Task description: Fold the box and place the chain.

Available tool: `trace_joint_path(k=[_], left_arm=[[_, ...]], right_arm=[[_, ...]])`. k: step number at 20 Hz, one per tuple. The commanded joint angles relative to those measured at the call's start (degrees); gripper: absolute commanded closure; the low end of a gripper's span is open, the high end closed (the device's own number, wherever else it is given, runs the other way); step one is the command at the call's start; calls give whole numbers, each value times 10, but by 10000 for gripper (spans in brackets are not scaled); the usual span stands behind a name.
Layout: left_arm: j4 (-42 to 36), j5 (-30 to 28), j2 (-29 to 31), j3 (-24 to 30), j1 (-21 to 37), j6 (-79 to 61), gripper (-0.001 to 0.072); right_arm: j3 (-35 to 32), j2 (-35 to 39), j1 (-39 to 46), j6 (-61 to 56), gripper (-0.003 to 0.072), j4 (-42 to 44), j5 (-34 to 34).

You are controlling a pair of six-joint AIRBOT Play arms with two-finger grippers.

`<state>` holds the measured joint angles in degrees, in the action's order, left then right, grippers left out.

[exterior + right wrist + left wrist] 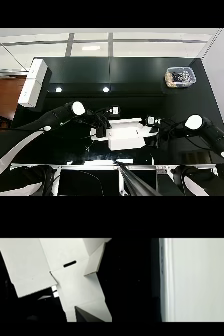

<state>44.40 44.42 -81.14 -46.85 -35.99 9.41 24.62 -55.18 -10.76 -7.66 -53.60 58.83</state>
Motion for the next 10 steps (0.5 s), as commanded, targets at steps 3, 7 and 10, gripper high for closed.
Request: trace_joint_path(k=[3,7,10], left_arm=[[-1,2,0,-1,0,0,681],[-1,2,0,-1,0,0,682],[-1,2,0,-1,0,0,682]], right_arm=[[-10,0,-59,7,-8,0,-48],[-10,0,-92,17,-7,0,-52],[-10,0,-110,19,-7,1,-53]])
